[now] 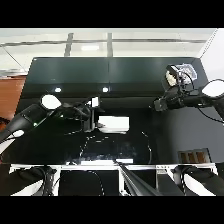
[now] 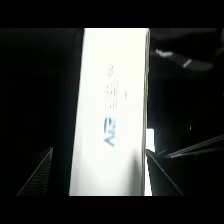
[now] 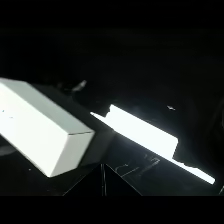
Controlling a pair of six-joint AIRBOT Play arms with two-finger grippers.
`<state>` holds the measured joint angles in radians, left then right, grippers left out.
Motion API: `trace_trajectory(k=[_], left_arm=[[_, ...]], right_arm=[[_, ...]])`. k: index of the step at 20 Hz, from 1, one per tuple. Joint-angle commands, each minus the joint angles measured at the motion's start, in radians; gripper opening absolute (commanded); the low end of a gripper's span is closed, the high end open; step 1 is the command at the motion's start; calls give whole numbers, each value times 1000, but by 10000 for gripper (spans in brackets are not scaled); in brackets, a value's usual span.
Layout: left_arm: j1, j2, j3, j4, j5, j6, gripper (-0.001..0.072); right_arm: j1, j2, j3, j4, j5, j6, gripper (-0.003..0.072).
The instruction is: Fold the box and place the chain.
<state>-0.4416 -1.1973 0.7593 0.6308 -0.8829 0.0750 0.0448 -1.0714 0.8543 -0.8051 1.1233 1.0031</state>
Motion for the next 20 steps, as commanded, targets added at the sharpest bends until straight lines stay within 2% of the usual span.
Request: trace_trajectory(k=[1, 4, 7, 15, 20], left_arm=[[-93, -48, 107, 9, 28, -134, 709], [-152, -190, 186, 9, 60, -239, 709], [-169, -266, 211, 8, 37, -312, 711], [-169, -267, 211, 25, 0, -311, 710], [-177, -267, 237, 132, -64, -337, 710]], right_arm=[[-31, 8, 1, -17, 8, 11, 20], [-31, 8, 1, -18, 7, 11, 20], [-31, 8, 1, -18, 11, 11, 21], [-31, 8, 1, -19, 10, 11, 20], [-31, 8, 1, -19, 10, 11, 20]])
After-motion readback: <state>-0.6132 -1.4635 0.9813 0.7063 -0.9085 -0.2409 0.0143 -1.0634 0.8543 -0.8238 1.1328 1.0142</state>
